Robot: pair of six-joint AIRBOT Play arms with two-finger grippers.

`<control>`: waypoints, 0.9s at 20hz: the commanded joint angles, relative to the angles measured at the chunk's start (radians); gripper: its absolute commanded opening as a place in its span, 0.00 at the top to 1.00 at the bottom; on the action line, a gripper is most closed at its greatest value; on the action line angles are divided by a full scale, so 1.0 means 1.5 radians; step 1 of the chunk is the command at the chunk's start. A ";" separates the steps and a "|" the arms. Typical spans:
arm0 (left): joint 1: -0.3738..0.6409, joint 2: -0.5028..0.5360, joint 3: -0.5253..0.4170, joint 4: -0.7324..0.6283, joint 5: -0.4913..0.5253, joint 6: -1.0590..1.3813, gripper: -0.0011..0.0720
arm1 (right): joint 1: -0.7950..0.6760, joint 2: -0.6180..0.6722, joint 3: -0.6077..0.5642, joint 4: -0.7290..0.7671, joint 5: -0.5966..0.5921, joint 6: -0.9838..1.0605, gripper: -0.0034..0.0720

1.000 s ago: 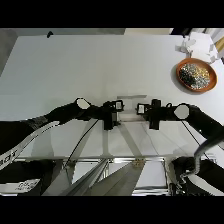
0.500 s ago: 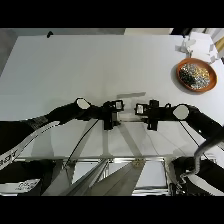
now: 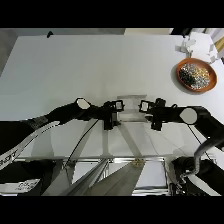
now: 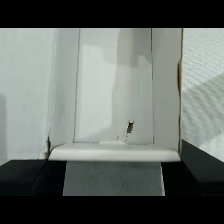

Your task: Fold the box and place the chain.

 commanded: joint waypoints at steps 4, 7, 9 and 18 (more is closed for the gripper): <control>0.000 0.000 0.000 0.000 -0.001 -0.001 0.64 | -0.141 0.148 0.000 -0.105 0.035 0.483 0.93; 0.000 0.000 0.000 0.000 -0.001 -0.001 0.64 | -0.244 0.153 -0.001 -0.137 0.057 0.664 0.93; 0.000 0.000 0.000 0.000 -0.001 -0.001 0.64 | -0.276 0.135 -0.003 -0.136 0.067 0.699 0.93; 0.000 0.000 0.000 0.000 0.000 -0.001 0.64 | -0.280 -0.109 -0.003 0.089 0.114 0.555 0.93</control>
